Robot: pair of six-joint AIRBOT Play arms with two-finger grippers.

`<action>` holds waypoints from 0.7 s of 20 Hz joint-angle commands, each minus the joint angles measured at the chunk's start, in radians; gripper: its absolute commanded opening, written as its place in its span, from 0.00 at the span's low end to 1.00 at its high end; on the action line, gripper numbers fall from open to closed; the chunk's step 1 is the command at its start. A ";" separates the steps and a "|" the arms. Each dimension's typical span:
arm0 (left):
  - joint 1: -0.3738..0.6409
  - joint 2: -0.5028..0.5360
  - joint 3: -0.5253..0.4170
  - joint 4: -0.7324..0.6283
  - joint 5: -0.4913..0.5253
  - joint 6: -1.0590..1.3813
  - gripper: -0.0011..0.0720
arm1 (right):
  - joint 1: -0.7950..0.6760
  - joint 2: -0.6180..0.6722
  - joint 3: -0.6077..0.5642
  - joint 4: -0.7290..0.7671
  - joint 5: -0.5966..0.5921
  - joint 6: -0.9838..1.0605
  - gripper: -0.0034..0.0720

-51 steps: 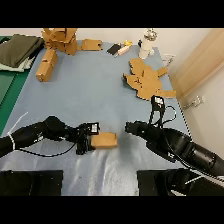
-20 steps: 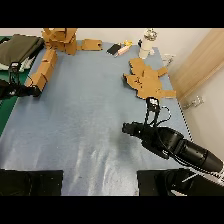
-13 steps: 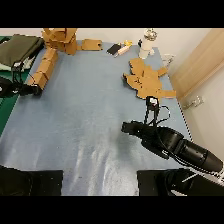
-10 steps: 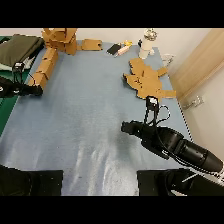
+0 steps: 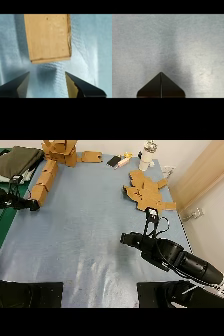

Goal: Fold the box.

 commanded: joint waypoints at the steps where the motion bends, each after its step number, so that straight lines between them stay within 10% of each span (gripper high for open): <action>1: 0.007 0.095 0.001 0.150 -0.153 -0.051 0.97 | 0.000 0.000 0.001 0.006 0.010 0.000 0.05; 3: 0.007 0.145 0.001 0.166 -0.261 -0.052 0.95 | 0.000 -0.005 0.001 0.021 0.017 -0.002 0.05; 5: 0.004 0.179 0.001 0.162 -0.406 -0.082 0.08 | -0.001 -0.027 0.001 0.034 0.059 -0.023 0.05; 9: -0.106 0.212 0.001 0.032 -0.556 -0.183 0.03 | -0.083 -0.165 0.091 0.202 0.089 -0.231 0.05; 14: -0.511 0.233 0.001 -0.014 -0.500 -0.385 0.03 | -0.294 -0.452 0.423 0.602 -0.076 -0.732 0.05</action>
